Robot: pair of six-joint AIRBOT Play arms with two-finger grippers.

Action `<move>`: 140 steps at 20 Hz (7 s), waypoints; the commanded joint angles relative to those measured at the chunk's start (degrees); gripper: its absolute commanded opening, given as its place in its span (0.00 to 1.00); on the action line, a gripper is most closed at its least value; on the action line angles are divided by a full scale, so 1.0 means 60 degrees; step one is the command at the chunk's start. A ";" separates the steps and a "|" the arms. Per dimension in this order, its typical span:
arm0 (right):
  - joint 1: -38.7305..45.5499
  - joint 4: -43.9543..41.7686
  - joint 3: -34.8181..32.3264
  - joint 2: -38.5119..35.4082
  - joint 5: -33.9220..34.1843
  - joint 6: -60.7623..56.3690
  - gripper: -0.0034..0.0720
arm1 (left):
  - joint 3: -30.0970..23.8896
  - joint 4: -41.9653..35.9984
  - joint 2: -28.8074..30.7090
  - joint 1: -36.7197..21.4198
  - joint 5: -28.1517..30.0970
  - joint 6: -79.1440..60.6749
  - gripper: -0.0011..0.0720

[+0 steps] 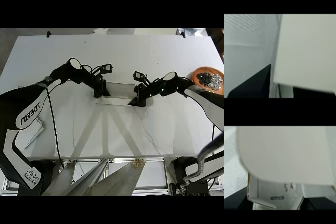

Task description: Fold the box and place the chain.

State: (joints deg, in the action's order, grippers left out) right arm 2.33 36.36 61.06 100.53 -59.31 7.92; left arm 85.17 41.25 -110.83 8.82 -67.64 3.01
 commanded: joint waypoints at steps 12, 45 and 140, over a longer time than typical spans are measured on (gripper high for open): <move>-0.0011 0.0004 0.0000 -0.0004 -0.0004 0.0004 0.57 | -0.0018 0.2521 0.2703 0.0124 -0.2211 0.1417 0.03; -0.0011 0.0004 0.0000 -0.0004 0.0000 0.0004 0.57 | -0.0127 0.2495 0.2758 -0.0062 0.1712 0.2590 0.20; -0.0011 0.0004 0.0000 -0.0004 -0.0004 0.0007 0.57 | -0.5038 0.1494 0.3978 -0.3038 0.1351 -0.2346 0.03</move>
State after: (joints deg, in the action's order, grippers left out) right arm 2.33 36.38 61.06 100.53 -59.29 7.94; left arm 61.34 55.99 -87.24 -8.97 -65.60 -2.59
